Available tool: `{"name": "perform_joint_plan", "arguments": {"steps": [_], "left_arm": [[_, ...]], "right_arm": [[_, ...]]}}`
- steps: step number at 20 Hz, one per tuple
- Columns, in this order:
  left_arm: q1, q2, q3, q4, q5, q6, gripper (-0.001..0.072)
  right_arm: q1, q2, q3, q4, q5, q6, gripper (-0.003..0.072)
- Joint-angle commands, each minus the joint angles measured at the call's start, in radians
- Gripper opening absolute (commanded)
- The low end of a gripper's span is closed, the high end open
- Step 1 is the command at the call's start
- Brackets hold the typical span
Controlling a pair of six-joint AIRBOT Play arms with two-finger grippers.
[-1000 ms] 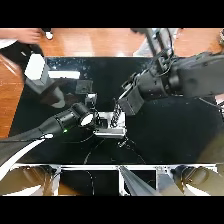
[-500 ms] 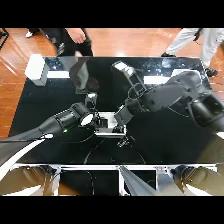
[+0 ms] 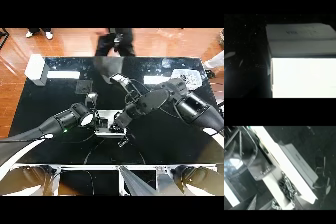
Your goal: Fold the box and place the chain.
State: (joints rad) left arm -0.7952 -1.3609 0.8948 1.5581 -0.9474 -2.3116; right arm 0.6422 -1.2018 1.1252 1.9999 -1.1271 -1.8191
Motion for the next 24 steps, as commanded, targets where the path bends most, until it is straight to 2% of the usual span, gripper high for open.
{"name": "perform_joint_plan", "arguments": {"steps": [1, 4, 7, 8, 10, 11, 15, 18, 20, 21, 24], "left_arm": [[-0.001, 0.000, 0.000, 0.000, 0.002, 0.000, 0.0021], [-0.001, 0.000, 0.000, 0.000, 0.002, 0.000, 0.0021], [-0.001, 0.000, 0.000, 0.000, 0.002, 0.000, 0.0021], [-0.001, 0.000, 0.000, 0.000, 0.001, 0.001, 0.0021], [-0.001, 0.000, 0.000, 0.000, 0.000, 0.000, 0.0021], [-0.001, 0.000, 0.000, 0.000, 0.000, 0.001, 0.0021], [0.000, 0.000, 0.000, 0.001, -0.004, 0.001, 0.0021], [0.001, 0.000, 0.002, 0.005, -0.010, 0.001, 0.0021], [0.001, 0.000, 0.004, 0.008, -0.038, 0.000, 0.0020], [0.000, 0.000, 0.011, 0.025, -0.063, 0.000, 0.0020], [0.000, 0.000, 0.051, 0.079, -0.102, -0.003, 0.0019]], "right_arm": [[-0.101, 0.040, -0.005, -0.016, -0.119, -0.047, 0.0533], [-0.296, 0.133, -0.070, -0.018, -0.139, -0.135, 0.0533], [-0.438, 0.171, -0.240, -0.006, -0.101, -0.263, 0.0533], [-0.439, 0.171, -0.298, 0.006, -0.059, -0.294, 0.0533], [-0.388, 0.170, -0.396, 0.121, 0.005, -0.482, 0.0551], [-0.341, 0.168, -0.432, 0.121, 0.053, -0.546, 0.0699], [-0.163, 0.122, -0.486, 0.112, 0.246, -0.650, 0.0701], [-0.068, 0.087, -0.486, 0.113, 0.417, -0.696, 0.0692], [-0.050, 0.068, -0.485, 0.113, 0.443, -0.707, 0.0675], [-0.050, 0.061, -0.486, 0.113, 0.437, -0.707, 0.0524], [-0.051, 0.055, -0.486, 0.095, 0.433, -0.718, 0.0512]]}}
